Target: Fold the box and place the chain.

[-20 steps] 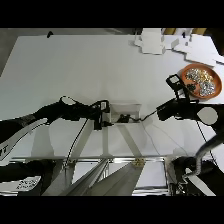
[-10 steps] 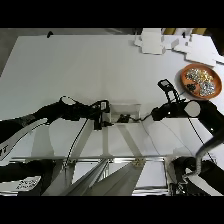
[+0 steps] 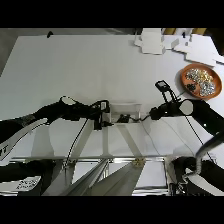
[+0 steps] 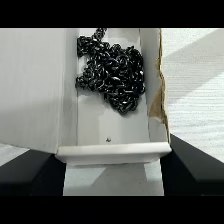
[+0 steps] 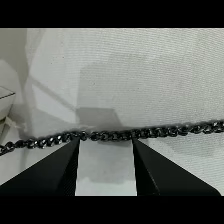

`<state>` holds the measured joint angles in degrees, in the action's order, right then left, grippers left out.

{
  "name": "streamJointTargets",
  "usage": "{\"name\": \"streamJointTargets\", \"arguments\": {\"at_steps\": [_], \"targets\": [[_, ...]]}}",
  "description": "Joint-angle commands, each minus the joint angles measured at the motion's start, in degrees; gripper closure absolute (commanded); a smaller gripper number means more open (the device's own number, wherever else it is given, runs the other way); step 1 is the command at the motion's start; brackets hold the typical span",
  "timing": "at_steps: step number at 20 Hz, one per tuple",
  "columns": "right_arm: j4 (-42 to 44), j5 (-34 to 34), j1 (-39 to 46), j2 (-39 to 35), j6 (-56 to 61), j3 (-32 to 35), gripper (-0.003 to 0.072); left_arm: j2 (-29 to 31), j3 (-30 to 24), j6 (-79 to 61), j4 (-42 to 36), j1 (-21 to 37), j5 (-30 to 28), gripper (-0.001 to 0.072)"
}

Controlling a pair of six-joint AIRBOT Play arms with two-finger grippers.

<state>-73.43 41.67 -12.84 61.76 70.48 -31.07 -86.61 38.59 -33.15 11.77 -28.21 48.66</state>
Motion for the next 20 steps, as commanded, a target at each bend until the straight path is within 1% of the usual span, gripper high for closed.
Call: {"name": "streamJointTargets", "arguments": {"at_steps": [1,5,9,18,19,20], "targets": [[-0.09,-0.79,-0.07,1.01,0.04,0.02,0.0325,0.02,0.02,-0.02,0.02,-0.04,-0.02,0.0367],[-0.50,-0.74,-0.07,1.11,0.04,0.02,0.0327,0.02,0.02,-0.02,0.02,-0.04,-0.02,0.0367],[-2.93,-0.31,-0.07,2.14,1.92,0.02,0.0329,0.02,0.02,-0.02,0.02,-0.04,-0.02,0.0367],[-2.86,-2.21,-0.07,2.19,1.97,0.02,0.0330,0.02,0.02,-0.02,0.02,-0.04,-0.02,0.0367],[-2.89,-2.16,-0.07,2.19,2.05,0.02,0.0337,0.02,0.02,-0.02,0.02,-0.04,-0.02,0.0367],[-2.91,-2.05,-0.07,2.21,2.49,0.02,0.0372,0.02,0.02,-0.02,0.02,-0.04,-0.02,0.0367]]}}
